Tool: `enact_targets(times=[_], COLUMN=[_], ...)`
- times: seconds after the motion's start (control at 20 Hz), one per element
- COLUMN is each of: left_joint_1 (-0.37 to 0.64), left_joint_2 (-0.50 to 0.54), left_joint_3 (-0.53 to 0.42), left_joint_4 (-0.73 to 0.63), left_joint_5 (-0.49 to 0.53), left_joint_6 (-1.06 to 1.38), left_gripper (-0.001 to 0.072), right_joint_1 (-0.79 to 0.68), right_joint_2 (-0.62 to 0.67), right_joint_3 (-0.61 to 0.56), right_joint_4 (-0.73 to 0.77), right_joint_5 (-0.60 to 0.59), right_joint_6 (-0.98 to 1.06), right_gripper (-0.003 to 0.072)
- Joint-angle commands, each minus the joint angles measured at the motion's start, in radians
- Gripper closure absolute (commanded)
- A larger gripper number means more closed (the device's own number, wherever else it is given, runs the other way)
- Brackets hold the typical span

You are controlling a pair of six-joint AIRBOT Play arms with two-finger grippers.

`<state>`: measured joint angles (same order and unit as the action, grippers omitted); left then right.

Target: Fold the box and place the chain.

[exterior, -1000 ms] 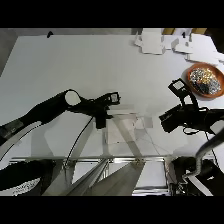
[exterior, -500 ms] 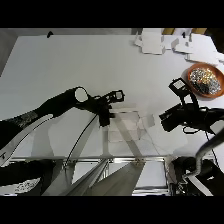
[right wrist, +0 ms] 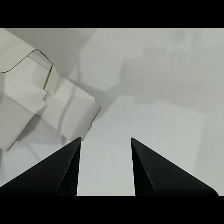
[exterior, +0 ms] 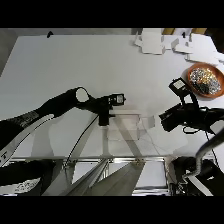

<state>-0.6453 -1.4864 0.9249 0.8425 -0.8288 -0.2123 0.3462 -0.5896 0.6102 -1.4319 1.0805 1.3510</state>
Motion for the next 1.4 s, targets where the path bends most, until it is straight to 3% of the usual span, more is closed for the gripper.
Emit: enact_targets(times=[0.0,0.4,0.65,1.35], left_joint_1=[-0.015,-0.018,-0.024,-0.023], left_joint_2=[0.0,0.094,0.082,0.06], left_joint_3=[0.001,-0.014,-0.092,-0.092], left_joint_4=[-0.005,0.049,0.015,-0.027], left_joint_5=[0.039,0.075,0.109,0.068], left_joint_6=[0.007,-0.07,-0.053,0.119], left_gripper=[0.0707,0.0711,0.0708,0.0703], right_joint_1=[0.001,0.001,0.001,0.001], right_joint_2=[-0.001,-0.001,-0.001,-0.001], right_joint_3=[0.001,-0.004,-0.004,-0.004], right_joint_4=[0.0,0.0,0.001,0.003], right_joint_5=[0.0,0.0,-0.004,-0.007], right_joint_6=[0.001,0.001,0.001,0.001], right_gripper=[0.0349,0.0349,0.0349,0.0349])
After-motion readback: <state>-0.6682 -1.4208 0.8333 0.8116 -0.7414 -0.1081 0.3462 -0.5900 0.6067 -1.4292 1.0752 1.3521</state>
